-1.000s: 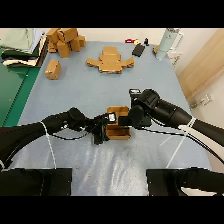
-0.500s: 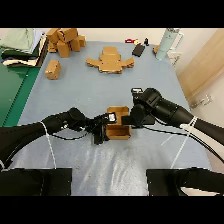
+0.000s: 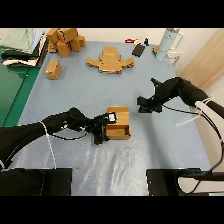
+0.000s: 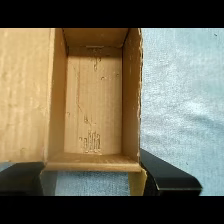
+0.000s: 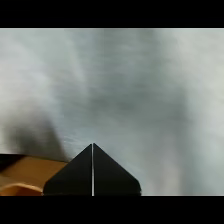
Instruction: Fold the box.
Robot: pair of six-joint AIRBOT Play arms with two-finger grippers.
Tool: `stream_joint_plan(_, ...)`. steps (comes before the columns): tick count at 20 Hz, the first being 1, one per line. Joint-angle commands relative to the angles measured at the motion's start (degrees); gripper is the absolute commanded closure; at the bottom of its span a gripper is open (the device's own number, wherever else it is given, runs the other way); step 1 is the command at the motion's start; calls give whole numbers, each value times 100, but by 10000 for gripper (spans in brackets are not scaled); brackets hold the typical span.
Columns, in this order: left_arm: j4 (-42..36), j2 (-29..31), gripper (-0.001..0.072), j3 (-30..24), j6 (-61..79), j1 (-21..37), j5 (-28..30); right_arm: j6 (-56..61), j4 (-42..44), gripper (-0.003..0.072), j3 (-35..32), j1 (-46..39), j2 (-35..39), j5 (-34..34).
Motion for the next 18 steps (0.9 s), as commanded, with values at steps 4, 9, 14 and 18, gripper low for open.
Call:
stream_joint_plan(4,0,-2,246,7,2,4,0,-2883,3340,683,817,-461,-1700,-1058)
stream_joint_plan(9,0,-2,246,7,2,4,0,-3864,3095,682,879,225,-1681,-1910)
stream_joint_plan(14,0,-2,246,7,2,4,0,-4354,2632,682,-50,841,-579,-1342)
stream_joint_plan(18,0,-2,246,7,2,4,2,-4618,2175,682,-966,1038,470,-581)
